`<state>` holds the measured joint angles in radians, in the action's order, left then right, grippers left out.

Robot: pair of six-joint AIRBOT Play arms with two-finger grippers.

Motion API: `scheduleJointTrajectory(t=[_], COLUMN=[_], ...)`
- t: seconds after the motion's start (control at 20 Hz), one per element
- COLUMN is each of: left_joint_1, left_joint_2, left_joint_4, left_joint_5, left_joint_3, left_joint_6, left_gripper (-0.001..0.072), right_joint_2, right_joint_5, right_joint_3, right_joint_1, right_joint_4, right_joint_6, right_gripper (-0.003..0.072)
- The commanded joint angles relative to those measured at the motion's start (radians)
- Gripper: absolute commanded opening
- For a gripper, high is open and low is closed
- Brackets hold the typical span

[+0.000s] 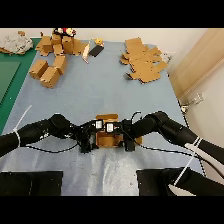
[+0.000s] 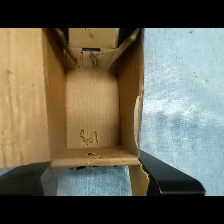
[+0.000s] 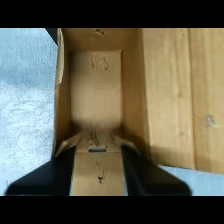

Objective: Fold the box.

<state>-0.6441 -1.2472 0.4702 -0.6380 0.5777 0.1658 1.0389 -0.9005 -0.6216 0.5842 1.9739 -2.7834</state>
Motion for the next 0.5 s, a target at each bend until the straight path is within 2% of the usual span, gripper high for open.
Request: scheduleJointTrajectory(t=[0.0,0.2,0.25,0.3,0.35,0.45], left_joint_1=[0.001,0.001,0.001,0.001,0.001,0.001], left_joint_2=[0.000,0.000,0.000,0.000,0.000,0.000], left_joint_4=[0.000,0.000,0.000,0.000,0.000,0.000], left_joint_5=[0.000,0.000,0.000,0.000,0.000,0.000], left_joint_3=[0.001,0.001,0.001,0.001,0.001,0.001], left_joint_6=[-0.001,-0.001,-0.001,-0.001,-0.001,-0.001], left_gripper=[0.0441,0.0440,0.0441,0.0441,0.0441,0.0440], right_joint_2=[0.003,0.003,0.002,0.000,-0.005,-0.033], right_joint_5=[0.005,-0.003,-0.015,-0.045,-0.089,-0.173], right_joint_3=[0.001,0.002,0.002,0.002,0.002,0.002], right_joint_1=[0.004,0.004,0.004,0.004,0.004,0.004], right_joint_4=[0.013,0.009,0.003,-0.014,-0.048,-0.156], right_joint_6=[0.000,0.001,0.004,0.028,0.077,0.262], right_gripper=[0.0534,0.0531,0.0496,0.0412,0.0275,0.0051])
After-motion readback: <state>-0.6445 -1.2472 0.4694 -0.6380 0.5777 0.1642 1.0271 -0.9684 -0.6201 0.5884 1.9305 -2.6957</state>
